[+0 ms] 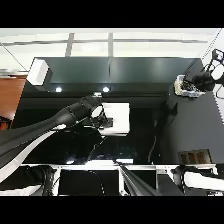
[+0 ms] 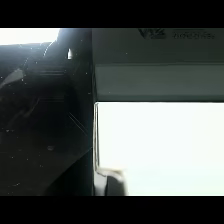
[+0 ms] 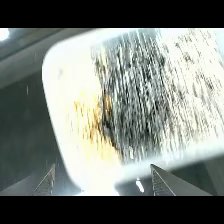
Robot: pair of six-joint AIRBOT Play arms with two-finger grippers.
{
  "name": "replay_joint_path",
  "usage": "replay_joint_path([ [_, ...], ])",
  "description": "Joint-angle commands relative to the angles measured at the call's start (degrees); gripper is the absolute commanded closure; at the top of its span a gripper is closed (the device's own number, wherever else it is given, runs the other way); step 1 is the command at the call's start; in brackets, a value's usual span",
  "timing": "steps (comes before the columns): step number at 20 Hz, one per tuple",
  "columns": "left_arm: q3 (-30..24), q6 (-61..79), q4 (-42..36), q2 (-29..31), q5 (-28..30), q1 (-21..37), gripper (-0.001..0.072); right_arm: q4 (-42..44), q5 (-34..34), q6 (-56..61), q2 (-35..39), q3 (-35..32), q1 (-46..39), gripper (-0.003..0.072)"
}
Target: Fold the box and place the chain.
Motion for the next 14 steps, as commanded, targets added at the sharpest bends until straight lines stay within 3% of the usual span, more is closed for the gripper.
replay_joint_path([
  [1, 0.0, 0.0, 0.0, 0.0, -0.1, 0.0, 0.0681, 2.9, 2.1, -2.0, -11.6, 10.3, -2.3, 0.0088],
  [5, 0.0, -0.1, 0.0, 0.0, -0.1, 0.0, 0.0681, 1.9, 4.2, 2.2, -18.4, 15.8, -3.4, 0.0104],
  [11, 0.0, 0.0, 0.0, 0.0, -0.1, 0.0, 0.0681, 1.7, 2.7, 6.9, -20.5, 18.1, -4.3, 0.013],
  [12, 0.0, 0.0, 0.0, 0.0, -0.1, 0.0, 0.0681, 1.9, 3.2, 7.4, -20.5, 18.1, -4.6, 0.0204],
  [13, 0.0, 0.0, 0.0, 0.0, -0.1, 0.0, 0.0681, 1.9, 4.2, 7.3, -20.5, 18.1, -4.8, 0.0209],
  [14, 0.0, 0.0, 0.0, 0.0, -0.1, 0.0, 0.0681, 1.9, 4.8, 7.3, -20.5, 18.1, -4.9, 0.0274],
])
